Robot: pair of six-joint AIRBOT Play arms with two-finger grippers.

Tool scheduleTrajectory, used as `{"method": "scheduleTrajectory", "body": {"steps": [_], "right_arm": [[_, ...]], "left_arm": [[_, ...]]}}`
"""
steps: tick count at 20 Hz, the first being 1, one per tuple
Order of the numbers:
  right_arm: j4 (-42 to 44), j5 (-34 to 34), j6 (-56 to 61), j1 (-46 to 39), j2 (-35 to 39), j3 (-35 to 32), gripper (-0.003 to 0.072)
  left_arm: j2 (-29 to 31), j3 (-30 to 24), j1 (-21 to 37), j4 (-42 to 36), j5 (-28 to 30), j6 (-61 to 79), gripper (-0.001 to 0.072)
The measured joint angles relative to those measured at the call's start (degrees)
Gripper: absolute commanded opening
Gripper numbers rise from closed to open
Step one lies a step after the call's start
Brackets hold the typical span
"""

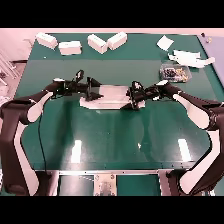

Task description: Fold the box and place the chain.

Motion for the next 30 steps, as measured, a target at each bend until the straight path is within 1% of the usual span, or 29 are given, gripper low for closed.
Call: {"method": "scheduleTrajectory", "body": {"steps": [3,6,8,9,10,11,12,13,14,15,17,18,20,22,24,27,30], "right_arm": [[0.0,-0.1,0.0,0.0,0.0,0.0,0.0569],[-0.1,-0.2,0.2,0.0,0.0,0.0,0.0569],[-0.1,-0.2,0.2,0.0,0.0,0.0,0.0569],[-0.1,-0.2,0.1,0.0,0.0,0.0,0.0569],[-0.1,-0.1,0.1,0.0,0.0,0.0,0.0569],[-0.1,-0.1,0.1,0.0,0.0,0.0,0.0569],[-0.1,-0.1,0.1,0.0,0.0,0.0,0.0569],[-0.1,-0.2,0.1,0.0,0.0,0.0,0.0569],[-0.1,-0.2,0.1,0.0,0.0,0.0,0.0569],[-0.1,-0.2,0.1,0.0,0.0,0.0,0.0569],[-0.1,-0.2,0.1,0.0,0.0,0.0,0.0569],[-0.1,-0.2,0.1,0.0,0.0,0.0,0.0569],[0.0,-0.2,0.1,0.0,0.0,0.0,0.0569],[0.0,-0.2,0.1,0.0,0.0,0.0,0.0569],[0.0,-0.2,0.1,0.0,0.0,0.0,0.0569],[0.0,-0.2,0.1,0.0,0.0,0.0,0.0569],[0.0,-0.2,0.1,0.0,0.0,0.0,0.0569]], "left_arm": [[1.3,0.0,0.2,-1.4,-0.2,0.2,0.0673],[2.7,0.1,1.6,-2.3,-0.9,0.2,0.0672],[3.5,0.1,3.3,-2.6,-2.3,-0.2,0.0671],[3.9,0.1,4.2,-2.9,-3.7,-0.6,0.0649],[4.1,0.1,4.9,-3.0,-5.0,-0.9,0.0554],[4.4,0.1,5.5,-3.0,-6.8,-1.0,0.0433],[4.8,0.1,6.0,-3.3,-9.1,-1.2,0.0275],[5.1,0.1,6.2,-3.6,-11.5,-1.3,0.0045],[5.4,0.1,6.4,-3.5,-14.1,-1.4,0.0023],[5.7,0.1,6.6,-3.6,-17.1,-1.4,0.0021],[6.5,0.1,6.9,-3.5,-20.8,-1.9,0.0018],[7.0,0.1,6.9,-3.1,-21.7,-2.6,0.0017],[8.4,0.0,6.6,-1.5,-21.6,-4.7,0.0016],[10.5,-0.7,5.9,0.6,-19.9,-7.1,0.0016],[13.7,-3.0,5.0,2.5,-16.5,-8.7,0.0016],[19.6,-9.4,4.1,4.2,-8.7,-9.7,0.0017],[23.0,-15.0,3.7,4.9,-2.2,-10.2,0.0018]]}}
